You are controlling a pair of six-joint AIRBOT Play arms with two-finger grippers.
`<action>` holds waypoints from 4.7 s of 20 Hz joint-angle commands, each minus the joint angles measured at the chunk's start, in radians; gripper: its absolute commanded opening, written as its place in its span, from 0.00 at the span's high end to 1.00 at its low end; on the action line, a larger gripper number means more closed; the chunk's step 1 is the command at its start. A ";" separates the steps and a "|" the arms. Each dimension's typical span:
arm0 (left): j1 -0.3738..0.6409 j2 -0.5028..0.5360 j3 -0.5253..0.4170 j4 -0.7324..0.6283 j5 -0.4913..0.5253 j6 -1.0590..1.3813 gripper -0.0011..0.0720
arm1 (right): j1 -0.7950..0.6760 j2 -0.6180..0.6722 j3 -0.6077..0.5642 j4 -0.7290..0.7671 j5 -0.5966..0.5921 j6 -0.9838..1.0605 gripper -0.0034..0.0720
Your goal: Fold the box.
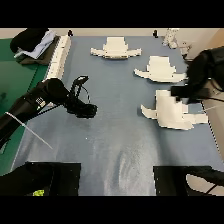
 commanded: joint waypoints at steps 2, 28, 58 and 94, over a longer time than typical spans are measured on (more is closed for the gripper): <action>0.000 0.000 0.000 0.000 0.034 0.000 0.84 | -0.481 -0.019 0.031 0.003 -0.035 -0.192 0.38; 0.000 0.000 0.000 -0.093 0.110 0.000 0.84 | -0.716 -0.427 0.024 0.858 -0.054 -0.848 0.95; 0.192 -0.016 0.000 -0.124 -0.035 0.088 0.32 | 0.098 0.249 -0.701 0.864 0.496 -0.756 0.95; 0.190 -0.502 0.091 -0.681 -0.312 0.866 0.84 | 0.187 0.315 -0.742 0.850 0.552 -0.744 0.95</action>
